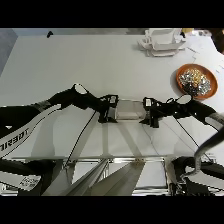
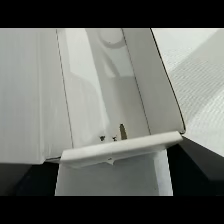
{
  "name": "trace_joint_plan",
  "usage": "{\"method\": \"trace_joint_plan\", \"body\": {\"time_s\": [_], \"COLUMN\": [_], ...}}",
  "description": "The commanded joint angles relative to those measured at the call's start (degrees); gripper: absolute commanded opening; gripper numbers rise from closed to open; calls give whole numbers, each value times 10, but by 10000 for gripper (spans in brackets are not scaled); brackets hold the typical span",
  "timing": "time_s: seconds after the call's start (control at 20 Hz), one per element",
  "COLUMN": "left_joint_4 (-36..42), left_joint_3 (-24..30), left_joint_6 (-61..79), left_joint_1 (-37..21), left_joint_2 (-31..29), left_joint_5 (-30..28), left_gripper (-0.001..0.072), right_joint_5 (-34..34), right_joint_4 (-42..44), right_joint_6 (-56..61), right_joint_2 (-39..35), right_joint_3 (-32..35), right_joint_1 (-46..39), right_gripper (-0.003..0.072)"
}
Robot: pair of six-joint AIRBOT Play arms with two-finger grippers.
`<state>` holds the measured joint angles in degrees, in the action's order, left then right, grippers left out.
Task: Fold the box and place the chain.
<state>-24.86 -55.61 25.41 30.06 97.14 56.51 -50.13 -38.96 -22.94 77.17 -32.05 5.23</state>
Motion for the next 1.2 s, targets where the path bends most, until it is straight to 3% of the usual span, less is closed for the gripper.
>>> {"method": "trace_joint_plan", "body": {"time_s": [0.0, 0.05, 0.1, 0.2, 0.25, 0.3, 1.15], "left_joint_4": [4, 0, -7, -20, -25, -27, -29], "left_joint_3": [1, 1, 1, 1, 1, 1, 1], "left_joint_6": [3, 3, 3, 3, 3, 4, 3], "left_joint_1": [4, 6, 9, 15, 16, 17, 17], "left_joint_2": [2, 2, 2, 2, 1, 1, 1], "left_joint_5": [-11, -11, -12, -13, -12, -12, -10], "left_gripper": [697, 693, 613, 204, 49, 10, 10], "right_joint_5": [0, 0, 0, 0, 0, 0, 0], "right_joint_4": [0, 0, 0, 0, 0, 0, 0], "right_joint_6": [-1, 0, -1, 0, -1, 0, -1], "right_joint_2": [0, 0, 0, 0, 0, 0, 0], "right_joint_3": [0, 0, 0, 0, 0, 0, 0], "right_joint_1": [0, 0, 0, 0, 0, 0, 0], "right_gripper": [411, 411, 411, 411, 411, 411, 411]}}
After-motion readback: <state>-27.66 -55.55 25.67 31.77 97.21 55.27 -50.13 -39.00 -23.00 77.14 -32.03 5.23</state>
